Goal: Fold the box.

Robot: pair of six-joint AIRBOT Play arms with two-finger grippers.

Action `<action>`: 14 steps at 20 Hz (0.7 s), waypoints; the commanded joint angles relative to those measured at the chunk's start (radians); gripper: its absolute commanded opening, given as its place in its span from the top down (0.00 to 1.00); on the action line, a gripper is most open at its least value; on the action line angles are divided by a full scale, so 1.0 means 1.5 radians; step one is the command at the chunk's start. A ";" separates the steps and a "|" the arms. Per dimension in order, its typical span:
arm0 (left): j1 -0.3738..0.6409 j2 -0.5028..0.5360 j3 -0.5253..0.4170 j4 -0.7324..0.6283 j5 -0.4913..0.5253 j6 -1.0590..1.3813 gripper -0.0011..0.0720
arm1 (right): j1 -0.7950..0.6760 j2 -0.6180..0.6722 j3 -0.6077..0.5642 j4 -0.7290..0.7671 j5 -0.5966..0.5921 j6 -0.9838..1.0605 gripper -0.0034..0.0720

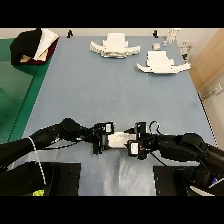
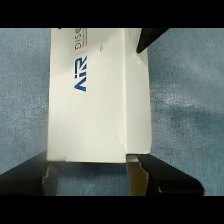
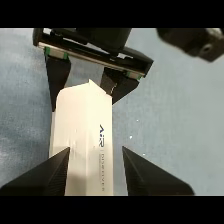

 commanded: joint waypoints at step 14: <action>0.000 0.000 0.000 0.000 0.001 0.000 0.33 | 0.000 -0.049 0.001 -0.009 0.032 0.000 0.41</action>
